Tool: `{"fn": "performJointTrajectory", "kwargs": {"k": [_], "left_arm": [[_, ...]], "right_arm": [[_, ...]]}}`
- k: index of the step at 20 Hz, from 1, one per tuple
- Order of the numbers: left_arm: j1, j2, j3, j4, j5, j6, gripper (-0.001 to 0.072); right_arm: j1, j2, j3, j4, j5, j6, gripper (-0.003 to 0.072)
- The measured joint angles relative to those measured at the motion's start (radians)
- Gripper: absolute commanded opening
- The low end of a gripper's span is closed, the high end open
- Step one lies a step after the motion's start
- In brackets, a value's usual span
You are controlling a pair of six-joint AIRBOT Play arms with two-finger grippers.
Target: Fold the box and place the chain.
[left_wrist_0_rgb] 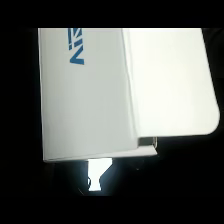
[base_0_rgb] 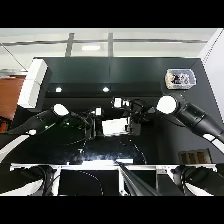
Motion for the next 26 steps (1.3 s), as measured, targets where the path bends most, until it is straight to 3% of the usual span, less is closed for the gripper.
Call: {"fn": "performJointTrajectory", "kwargs": {"k": [5,11,18,26], "left_arm": [[0.001,0.0,0.007,0.02,0.001,0.053,0.0507],[0.025,-0.009,0.031,0.05,-0.006,0.126,0.0507],[0.027,-0.026,0.037,0.058,-0.023,0.157,0.0506],[0.027,-0.029,0.038,0.065,-0.026,0.161,0.0506]], "right_arm": [[-0.084,0.047,0.022,-0.01,0.0,0.005,0.07],[-0.209,0.085,-0.014,0.04,0.083,-0.015,0.0702],[-0.148,0.077,-0.127,0.201,-0.066,-0.246,0.0701],[-0.075,-0.004,-0.143,0.259,-0.11,-0.297,0.0702]]}}
